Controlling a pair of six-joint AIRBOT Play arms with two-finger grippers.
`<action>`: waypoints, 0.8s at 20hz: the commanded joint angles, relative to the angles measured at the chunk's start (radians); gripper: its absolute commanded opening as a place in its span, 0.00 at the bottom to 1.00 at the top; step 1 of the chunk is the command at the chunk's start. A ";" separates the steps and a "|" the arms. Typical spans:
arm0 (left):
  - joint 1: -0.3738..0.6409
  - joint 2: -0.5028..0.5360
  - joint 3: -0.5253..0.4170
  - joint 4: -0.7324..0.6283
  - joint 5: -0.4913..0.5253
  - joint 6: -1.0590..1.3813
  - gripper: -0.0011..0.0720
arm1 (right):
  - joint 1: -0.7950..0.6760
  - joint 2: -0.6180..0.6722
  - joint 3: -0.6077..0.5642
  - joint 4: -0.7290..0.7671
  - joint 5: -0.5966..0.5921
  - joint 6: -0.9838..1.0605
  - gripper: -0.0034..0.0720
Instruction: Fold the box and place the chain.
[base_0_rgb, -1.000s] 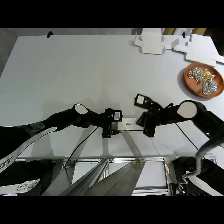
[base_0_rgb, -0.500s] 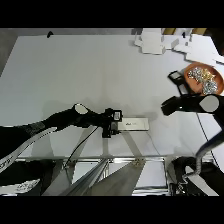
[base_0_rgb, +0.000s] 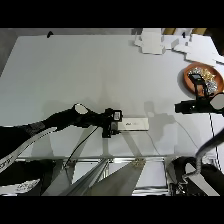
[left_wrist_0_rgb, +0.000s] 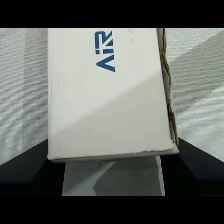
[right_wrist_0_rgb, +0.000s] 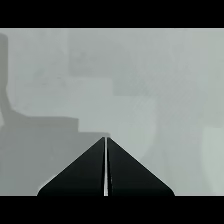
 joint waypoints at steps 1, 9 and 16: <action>0.000 0.001 0.000 -0.006 0.000 0.003 0.39 | -0.009 -0.002 0.001 -0.008 0.014 0.015 0.07; 0.013 0.039 0.000 -0.006 0.002 -0.032 0.38 | -0.009 -0.001 0.001 -0.005 0.047 0.015 0.08; 0.236 0.301 0.000 0.141 0.004 -0.373 0.39 | -0.009 -0.001 0.001 -0.005 0.085 0.015 0.08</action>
